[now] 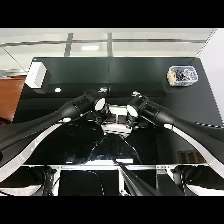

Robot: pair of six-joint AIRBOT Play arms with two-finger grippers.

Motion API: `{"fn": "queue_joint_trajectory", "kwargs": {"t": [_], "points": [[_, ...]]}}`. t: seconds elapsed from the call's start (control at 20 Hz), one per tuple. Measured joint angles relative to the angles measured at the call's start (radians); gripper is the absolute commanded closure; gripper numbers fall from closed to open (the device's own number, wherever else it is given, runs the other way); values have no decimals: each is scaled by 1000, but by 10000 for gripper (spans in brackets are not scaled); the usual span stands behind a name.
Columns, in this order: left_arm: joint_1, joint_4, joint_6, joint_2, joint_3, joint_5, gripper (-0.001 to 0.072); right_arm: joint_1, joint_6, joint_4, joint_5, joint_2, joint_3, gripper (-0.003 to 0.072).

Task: Fold the box and place the chain.

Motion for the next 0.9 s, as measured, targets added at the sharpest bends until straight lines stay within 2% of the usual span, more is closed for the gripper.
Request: {"fn": "queue_joint_trajectory", "kwargs": {"t": [0.05, 0.1, 0.15, 0.45, 0.65, 0.9], "points": [[0, 0, -2, 0, 0, 0, 683, 0, 0, -1, 0, 0, 0, 675], [0, 0, -2, 0, 0, 0, 683, 0, 0, -1, 1, 0, 0, 597], [0, -1, -4, 0, 0, -1, 683, 0, 6, -3, 3, 1, 0, 415], [0, -1, -5, 0, 0, -2, 683, -15, -67, -13, 62, 71, 11, 414], [0, 0, -3, 0, 0, -2, 683, -29, -151, -58, 146, 204, 60, 414], [0, 5, -13, 0, 0, -2, 685, -124, -224, -191, 145, 349, 120, 414]]}}
